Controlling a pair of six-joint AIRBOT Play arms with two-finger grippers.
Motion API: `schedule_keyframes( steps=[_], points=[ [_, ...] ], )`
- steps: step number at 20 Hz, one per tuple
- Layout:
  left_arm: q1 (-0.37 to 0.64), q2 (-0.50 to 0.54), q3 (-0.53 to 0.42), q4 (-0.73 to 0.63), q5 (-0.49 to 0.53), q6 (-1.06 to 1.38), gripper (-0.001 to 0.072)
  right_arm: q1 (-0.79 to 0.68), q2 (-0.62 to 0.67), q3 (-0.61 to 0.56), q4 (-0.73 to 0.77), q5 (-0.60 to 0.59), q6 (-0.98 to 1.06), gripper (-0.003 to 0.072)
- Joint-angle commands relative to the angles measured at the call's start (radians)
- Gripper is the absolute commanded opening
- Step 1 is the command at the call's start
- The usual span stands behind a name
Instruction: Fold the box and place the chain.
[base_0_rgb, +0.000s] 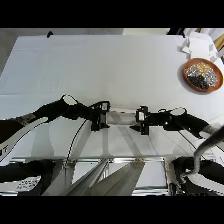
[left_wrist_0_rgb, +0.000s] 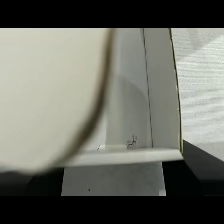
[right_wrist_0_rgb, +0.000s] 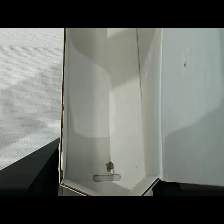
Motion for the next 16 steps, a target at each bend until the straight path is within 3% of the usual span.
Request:
schedule_keyframes(
  steps=[1, 14, 16],
  points=[
    [-0.001, 0.0, -0.001, 0.001, -0.003, 0.002, 0.0206, 0.001, 0.0, 0.0, 0.0, 0.0, 0.0, 0.0337],
    [-0.001, 0.0, -0.001, 0.001, -0.003, 0.002, 0.0206, 0.001, 0.006, 0.0, -0.003, 0.0, 0.019, 0.036],
    [-0.001, 0.0, -0.001, 0.001, -0.003, 0.002, 0.0206, 0.001, 0.028, 0.0, -0.008, -0.006, 0.037, 0.0666]
  ],
)
